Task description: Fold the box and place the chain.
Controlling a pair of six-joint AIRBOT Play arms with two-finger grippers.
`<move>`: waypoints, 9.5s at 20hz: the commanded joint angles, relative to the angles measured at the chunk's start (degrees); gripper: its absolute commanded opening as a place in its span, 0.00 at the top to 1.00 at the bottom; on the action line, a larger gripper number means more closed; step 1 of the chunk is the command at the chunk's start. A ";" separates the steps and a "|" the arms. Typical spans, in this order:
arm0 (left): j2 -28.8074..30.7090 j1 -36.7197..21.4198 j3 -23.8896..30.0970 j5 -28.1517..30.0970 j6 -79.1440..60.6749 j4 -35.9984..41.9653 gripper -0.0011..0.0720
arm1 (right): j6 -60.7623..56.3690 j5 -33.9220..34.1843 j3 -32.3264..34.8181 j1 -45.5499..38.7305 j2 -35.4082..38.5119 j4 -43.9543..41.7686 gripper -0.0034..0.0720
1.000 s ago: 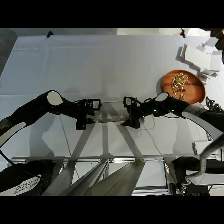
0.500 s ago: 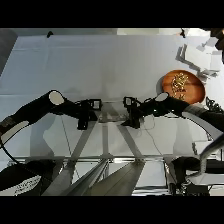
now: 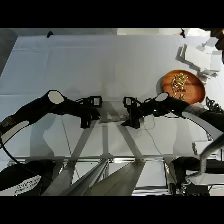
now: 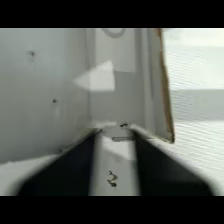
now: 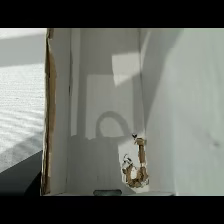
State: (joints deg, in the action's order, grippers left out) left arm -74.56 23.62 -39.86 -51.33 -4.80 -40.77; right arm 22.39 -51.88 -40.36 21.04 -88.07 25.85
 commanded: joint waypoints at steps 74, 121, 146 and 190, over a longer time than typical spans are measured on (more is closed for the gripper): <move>7.63 -7.45 10.69 3.13 66.49 12.04 0.41 | -0.02 0.00 0.00 0.02 -0.02 0.00 0.26; -4.92 21.05 -11.39 -1.92 135.36 -50.64 0.23 | -0.02 0.00 0.00 0.02 -0.02 0.00 0.26; -2.86 22.29 -11.39 -0.50 146.53 -53.37 0.04 | -0.02 0.00 0.00 0.02 -0.02 0.00 0.26; -0.74 -11.91 5.68 -5.70 -19.80 12.35 0.03 | -0.02 0.00 0.00 0.02 -0.02 0.00 0.26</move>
State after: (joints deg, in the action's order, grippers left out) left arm -75.26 11.42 -34.54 -59.46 -23.92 -29.78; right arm 22.39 -51.86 -40.36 21.06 -88.09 25.85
